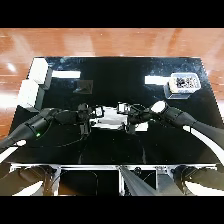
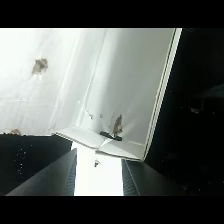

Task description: Fold the box and place the chain.

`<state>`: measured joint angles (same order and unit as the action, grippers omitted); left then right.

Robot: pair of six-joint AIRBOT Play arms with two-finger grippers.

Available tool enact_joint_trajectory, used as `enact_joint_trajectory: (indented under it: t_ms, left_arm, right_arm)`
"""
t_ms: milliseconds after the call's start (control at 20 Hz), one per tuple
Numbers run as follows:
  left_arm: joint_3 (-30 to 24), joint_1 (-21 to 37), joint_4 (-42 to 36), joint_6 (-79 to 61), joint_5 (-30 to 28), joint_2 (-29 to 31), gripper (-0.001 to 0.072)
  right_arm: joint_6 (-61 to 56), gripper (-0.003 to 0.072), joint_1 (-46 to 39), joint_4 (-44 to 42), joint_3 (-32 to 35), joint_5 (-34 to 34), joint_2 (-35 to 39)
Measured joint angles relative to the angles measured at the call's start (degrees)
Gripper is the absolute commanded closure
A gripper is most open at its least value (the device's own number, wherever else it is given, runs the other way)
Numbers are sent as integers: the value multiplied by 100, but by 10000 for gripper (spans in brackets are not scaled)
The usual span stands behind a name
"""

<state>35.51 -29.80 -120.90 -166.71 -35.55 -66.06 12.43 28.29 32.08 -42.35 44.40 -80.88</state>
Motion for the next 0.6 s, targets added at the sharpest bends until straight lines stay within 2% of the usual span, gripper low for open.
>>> enact_joint_trajectory:
  t_ms: [50,150,200,600]
  left_arm:
    - [0,0,2,0,0,-13,395]
    - [0,-4,2,-2,-26,-57,430]
    - [0,-15,0,0,-37,-83,512]
    - [4,-31,-168,-2,-35,-166,515]
  right_arm:
    - [0,128,0,-2,0,0,0]
    - [0,128,2,-2,0,-2,0]
    - [0,128,2,-2,0,-2,0]
    - [-2,128,0,0,0,-9,0]
